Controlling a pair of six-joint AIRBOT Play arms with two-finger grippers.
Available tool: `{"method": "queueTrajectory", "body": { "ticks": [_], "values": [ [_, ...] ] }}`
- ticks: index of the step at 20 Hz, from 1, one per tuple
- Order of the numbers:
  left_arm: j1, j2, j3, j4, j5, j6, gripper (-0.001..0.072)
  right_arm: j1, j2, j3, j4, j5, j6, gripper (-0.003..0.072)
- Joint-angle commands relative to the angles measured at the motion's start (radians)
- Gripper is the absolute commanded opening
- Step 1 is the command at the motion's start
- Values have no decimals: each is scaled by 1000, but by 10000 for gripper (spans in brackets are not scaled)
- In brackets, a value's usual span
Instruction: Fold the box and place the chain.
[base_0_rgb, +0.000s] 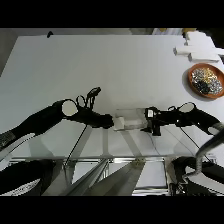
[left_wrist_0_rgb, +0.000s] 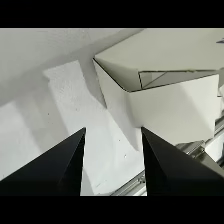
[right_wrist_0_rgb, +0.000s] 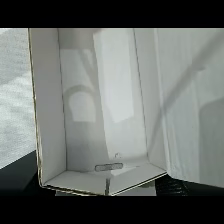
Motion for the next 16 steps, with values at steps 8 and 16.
{"method": "queueTrajectory", "body": {
  "ticks": [8,16],
  "values": [
    [-37,-16,46,21,0,-40,391,0,-1,0,0,0,0,317],
    [-114,-90,163,169,-5,-264,391,0,-1,0,0,0,0,317]
  ]
}}
